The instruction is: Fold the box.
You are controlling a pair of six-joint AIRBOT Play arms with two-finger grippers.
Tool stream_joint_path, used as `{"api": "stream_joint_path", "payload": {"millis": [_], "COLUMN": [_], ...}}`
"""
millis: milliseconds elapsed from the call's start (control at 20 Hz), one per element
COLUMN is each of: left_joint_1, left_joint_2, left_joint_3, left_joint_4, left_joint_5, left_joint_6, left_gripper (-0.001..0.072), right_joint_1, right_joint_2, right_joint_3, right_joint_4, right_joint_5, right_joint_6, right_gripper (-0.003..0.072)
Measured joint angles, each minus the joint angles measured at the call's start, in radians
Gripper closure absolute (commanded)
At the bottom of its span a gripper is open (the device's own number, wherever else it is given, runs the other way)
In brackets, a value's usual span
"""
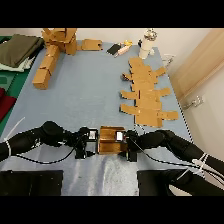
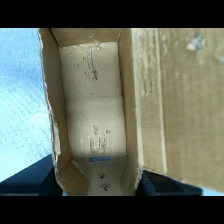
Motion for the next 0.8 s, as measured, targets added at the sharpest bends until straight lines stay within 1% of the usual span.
{"api": "stream_joint_path", "payload": {"millis": [300, 800], "left_joint_1": [-0.061, -0.106], "left_joint_2": [-0.004, -0.019], "left_joint_3": [0.001, 0.017], "left_joint_4": [-0.018, -0.022], "left_joint_5": [0.066, 0.089], "left_joint_6": [-0.021, -0.079], "left_gripper": [0.0010, 0.0011], "right_joint_1": [0.000, 0.000], "right_joint_2": [0.000, 0.000], "right_joint_3": [0.000, 0.000], "right_joint_4": [0.000, 0.000], "right_joint_5": [0.000, 0.000], "right_joint_6": [0.000, 0.000], "right_gripper": [0.0165, 0.0165]}}
